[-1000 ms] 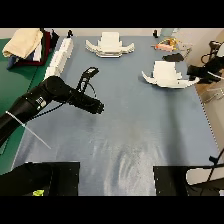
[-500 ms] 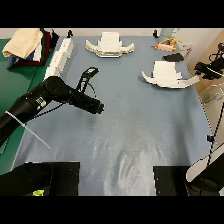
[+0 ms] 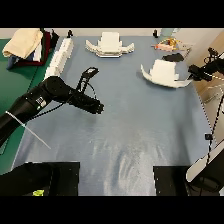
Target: Fold the box.
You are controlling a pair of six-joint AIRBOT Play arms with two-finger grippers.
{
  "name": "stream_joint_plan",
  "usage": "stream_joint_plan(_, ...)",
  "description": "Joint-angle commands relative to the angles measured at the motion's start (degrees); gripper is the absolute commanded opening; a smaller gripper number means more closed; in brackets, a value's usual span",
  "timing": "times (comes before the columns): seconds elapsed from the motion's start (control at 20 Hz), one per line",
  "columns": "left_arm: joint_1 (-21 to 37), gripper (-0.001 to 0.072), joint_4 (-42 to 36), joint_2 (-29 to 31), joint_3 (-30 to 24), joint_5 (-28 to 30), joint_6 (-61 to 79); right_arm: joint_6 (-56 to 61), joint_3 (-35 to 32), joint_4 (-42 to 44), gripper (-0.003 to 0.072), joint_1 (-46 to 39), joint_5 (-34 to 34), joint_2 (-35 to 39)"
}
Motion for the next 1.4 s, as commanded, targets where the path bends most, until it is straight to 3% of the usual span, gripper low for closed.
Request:
stream_joint_plan(0.0,0.04,0.0012,-0.20,0.02,-0.02,0.07,-0.04,-3.34,0.09,11.23,0.0000,0.22,9.90,1.55)
stream_joint_plan(0.1,0.13,0.0012,-0.17,0.02,-0.02,0.42,-0.02,-3.23,-2.60,17.64,0.0000,0.90,12.66,3.72)
stream_joint_plan(0.25,0.13,0.0012,-0.17,0.02,-0.02,-0.09,-0.39,-3.23,-12.66,18.80,-0.0001,4.13,10.60,11.23)
stream_joint_plan(0.8,0.15,0.0011,4.00,3.06,-0.07,-11.26,-4.74,3.28,-70.55,14.67,-0.0001,16.44,-4.15,56.35)
stream_joint_plan(1.0,1.97,0.0011,5.16,6.25,-1.97,-11.04,-4.90,6.56,-87.03,13.73,-0.0001,18.69,-7.80,70.79)
stream_joint_plan(1.1,3.43,0.0012,5.09,6.56,-2.91,-11.32,-4.90,7.56,-91.21,13.73,0.0003,18.67,-8.70,74.55)
stream_joint_plan(1.15,3.85,0.0011,4.98,6.56,-3.19,-11.47,-4.90,7.58,-91.67,13.70,0.0063,18.67,-8.24,75.01)
stream_joint_plan(1.2,4.11,0.0012,5.01,6.56,-3.41,-11.47,-4.90,7.58,-91.62,13.70,0.0247,18.67,-7.76,74.97)
stream_joint_plan(1.25,4.11,0.0012,5.05,6.54,-3.43,-11.47,-4.90,7.56,-91.58,13.44,0.0345,18.67,-7.78,74.97)
stream_joint_plan(1.35,4.07,0.0012,5.03,6.51,-3.41,-11.43,-4.90,7.80,-90.64,10.95,0.0344,18.67,-7.78,73.81)
